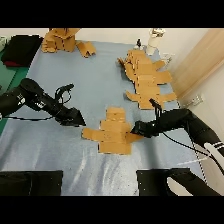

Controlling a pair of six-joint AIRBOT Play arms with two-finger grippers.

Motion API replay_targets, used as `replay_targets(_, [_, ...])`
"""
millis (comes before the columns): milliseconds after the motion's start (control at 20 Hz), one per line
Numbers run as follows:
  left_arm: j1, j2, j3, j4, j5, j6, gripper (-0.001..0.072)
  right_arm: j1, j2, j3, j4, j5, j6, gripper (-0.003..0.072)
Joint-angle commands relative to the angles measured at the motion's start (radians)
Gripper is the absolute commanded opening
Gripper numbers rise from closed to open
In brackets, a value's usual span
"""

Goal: Fold the box.

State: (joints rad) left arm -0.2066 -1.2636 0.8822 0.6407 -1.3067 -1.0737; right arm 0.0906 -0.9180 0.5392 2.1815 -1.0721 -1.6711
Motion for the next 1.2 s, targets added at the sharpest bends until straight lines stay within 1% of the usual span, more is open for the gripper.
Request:
replay_targets(0, [0.009,0.0,-0.021,-0.013,-0.007,0.015,0.0524,0.034,-0.026,-0.008,-0.016,0.012,0.023,0.0301])
replay_targets(50, [0.009,0.0,-0.021,-0.013,-0.007,0.015,0.0523,0.034,-0.038,-0.009,-0.024,0.008,0.023,0.0299])
replay_targets(100, [0.009,0.0,-0.021,-0.013,-0.006,0.015,0.0524,0.034,-0.051,-0.009,-0.029,0.005,0.023,0.0274])
replay_targets(150, [0.009,0.0,-0.021,-0.013,-0.006,0.015,0.0524,0.034,-0.064,-0.008,-0.029,0.005,0.021,0.0148])
replay_targets(200, [0.009,0.0,-0.021,-0.013,-0.006,0.016,0.0524,0.034,-0.071,-0.008,-0.027,0.01,0.008,0.0061])
replay_targets(250, [0.009,0.0,-0.021,-0.013,-0.006,0.018,0.0523,0.034,-0.074,-0.008,-0.015,0.018,-0.024,0.0006])
replay_targets(350, [0.01,-0.003,-0.021,-0.013,-0.006,0.04,0.0524,0.048,-0.072,-0.008,0.038,0.029,-0.137,0.0004])
replay_targets(450, [0.026,-0.02,-0.021,-0.014,-0.006,0.061,0.0524,0.121,-0.071,-0.019,0.026,0.066,-0.216,0.0003])
replay_targets(500, [0.036,-0.034,-0.021,-0.014,-0.006,0.068,0.0524,0.177,-0.061,-0.042,0.023,0.124,-0.249,0.0003])
replay_targets(650, [0.084,-0.085,-0.022,-0.014,-0.035,0.089,0.0525,0.344,0.007,-0.121,0.013,0.365,-0.247,0.0003])
replay_targets(700, [0.101,-0.096,-0.025,-0.014,-0.034,0.093,0.0525,0.385,0.027,-0.135,0.002,0.412,-0.234,0.0003])
replay_targets(800, [0.121,-0.105,-0.035,-0.017,-0.01,0.118,0.0525,0.433,0.049,-0.14,-0.056,0.426,-0.177,0.0003])
replay_targets(950, [0.108,-0.146,-0.04,-0.036,0.03,0.148,0.0525,0.478,0.053,-0.14,-0.111,0.425,-0.131,0.0003])
replay_targets(1000, [0.101,-0.165,-0.04,-0.074,0.044,0.175,0.0525,0.482,0.053,-0.14,-0.11,0.425,-0.124,0.0003])
replay_targets(1150, [0.081,-0.232,-0.035,-0.262,0.073,0.309,0.0525,0.483,0.053,-0.14,-0.11,0.425,-0.118,0.0003])
